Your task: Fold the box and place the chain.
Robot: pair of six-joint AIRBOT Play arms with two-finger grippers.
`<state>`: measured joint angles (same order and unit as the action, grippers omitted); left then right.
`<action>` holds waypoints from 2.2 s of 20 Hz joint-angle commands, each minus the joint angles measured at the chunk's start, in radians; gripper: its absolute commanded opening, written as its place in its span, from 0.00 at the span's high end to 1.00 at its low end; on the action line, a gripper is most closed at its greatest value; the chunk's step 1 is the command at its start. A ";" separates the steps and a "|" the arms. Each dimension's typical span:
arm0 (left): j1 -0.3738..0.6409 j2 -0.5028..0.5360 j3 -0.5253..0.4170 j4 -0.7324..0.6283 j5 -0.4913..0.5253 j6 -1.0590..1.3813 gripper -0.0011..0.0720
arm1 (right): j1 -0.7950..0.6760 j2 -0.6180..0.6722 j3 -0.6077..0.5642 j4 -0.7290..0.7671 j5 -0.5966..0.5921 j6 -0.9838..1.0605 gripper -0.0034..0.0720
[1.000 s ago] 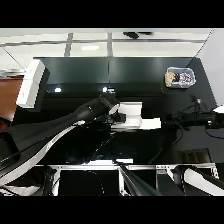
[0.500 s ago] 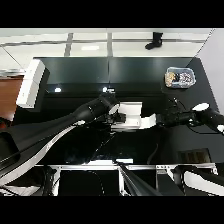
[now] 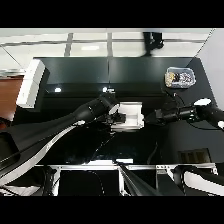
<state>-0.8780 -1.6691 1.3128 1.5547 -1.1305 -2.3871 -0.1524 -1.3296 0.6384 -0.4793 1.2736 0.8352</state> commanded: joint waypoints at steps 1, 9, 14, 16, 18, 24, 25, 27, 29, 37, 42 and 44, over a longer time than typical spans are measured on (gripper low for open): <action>0.001 0.000 0.001 0.000 0.000 0.000 0.95 | 0.003 0.000 0.008 0.064 0.036 0.010 0.43; 0.001 0.000 0.001 0.000 0.001 0.000 0.95 | 0.148 0.024 0.054 -0.032 -0.063 0.192 0.47; 0.001 0.000 0.001 0.000 0.001 0.000 0.95 | 0.274 0.024 0.171 -0.259 -0.095 0.418 0.47; 0.001 0.000 0.001 0.000 0.000 0.000 0.95 | 0.346 0.024 0.214 -0.378 -0.111 0.515 0.47; 0.001 0.000 0.001 0.000 0.001 0.000 0.95 | 0.409 0.024 0.243 -0.494 -0.129 0.621 0.47; 0.001 0.000 0.001 0.000 0.001 0.000 0.95 | 0.543 0.023 0.262 -0.764 -0.166 0.859 0.47; 0.001 0.000 0.001 0.000 0.000 0.000 0.95 | 0.570 0.022 0.263 -0.788 -0.178 0.895 0.47; 0.001 0.000 0.001 0.000 0.000 0.000 0.95 | 0.624 0.013 0.277 -0.818 -0.186 0.951 0.47; 0.001 0.000 0.001 0.000 0.000 0.000 0.95 | 0.674 0.003 0.293 -0.861 -0.188 0.999 0.47; 0.001 0.000 0.001 0.000 0.000 0.000 0.95 | 0.710 -0.010 0.298 -0.918 -0.175 1.122 0.48; 0.001 0.000 0.001 0.000 -0.003 0.000 0.95 | 0.734 -0.029 0.316 -0.951 -0.165 1.174 0.55; 0.001 0.000 0.001 0.000 -0.003 0.000 0.95 | 0.734 -0.042 0.321 -0.979 -0.164 1.194 0.55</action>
<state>-0.8780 -1.6691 1.3128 1.5543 -1.1332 -2.3875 0.5762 -1.3586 0.9516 -1.4250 1.1049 1.9896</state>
